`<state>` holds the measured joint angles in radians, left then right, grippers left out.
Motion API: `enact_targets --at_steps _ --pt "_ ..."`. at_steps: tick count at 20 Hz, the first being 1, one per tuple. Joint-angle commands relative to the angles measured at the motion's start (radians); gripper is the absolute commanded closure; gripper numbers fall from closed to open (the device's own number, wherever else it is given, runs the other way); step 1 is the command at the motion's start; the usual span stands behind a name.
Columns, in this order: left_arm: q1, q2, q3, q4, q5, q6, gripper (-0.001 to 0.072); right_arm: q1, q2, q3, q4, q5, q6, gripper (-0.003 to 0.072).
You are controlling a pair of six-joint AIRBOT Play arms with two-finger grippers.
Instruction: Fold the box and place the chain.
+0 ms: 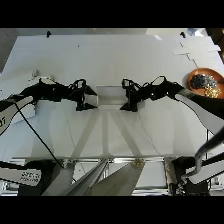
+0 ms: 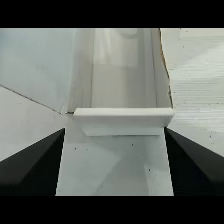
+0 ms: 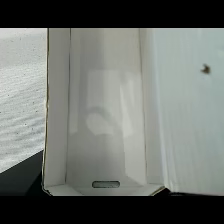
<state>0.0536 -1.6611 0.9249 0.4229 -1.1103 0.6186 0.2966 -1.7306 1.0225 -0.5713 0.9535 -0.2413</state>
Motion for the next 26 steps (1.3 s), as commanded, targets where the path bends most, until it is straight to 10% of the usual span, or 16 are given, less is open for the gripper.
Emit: enact_targets --at_steps 1,26 --pt "0.003 -0.008 0.016 -0.022 -0.028 0.01 0.0001 -0.001 0.0 0.0 0.0 0.0 0.0 0.0309" --pt "-0.092 -0.031 0.026 0.016 0.091 -0.034 0.0009 -0.001 0.0 0.0 0.0 0.0 0.0 0.0309"
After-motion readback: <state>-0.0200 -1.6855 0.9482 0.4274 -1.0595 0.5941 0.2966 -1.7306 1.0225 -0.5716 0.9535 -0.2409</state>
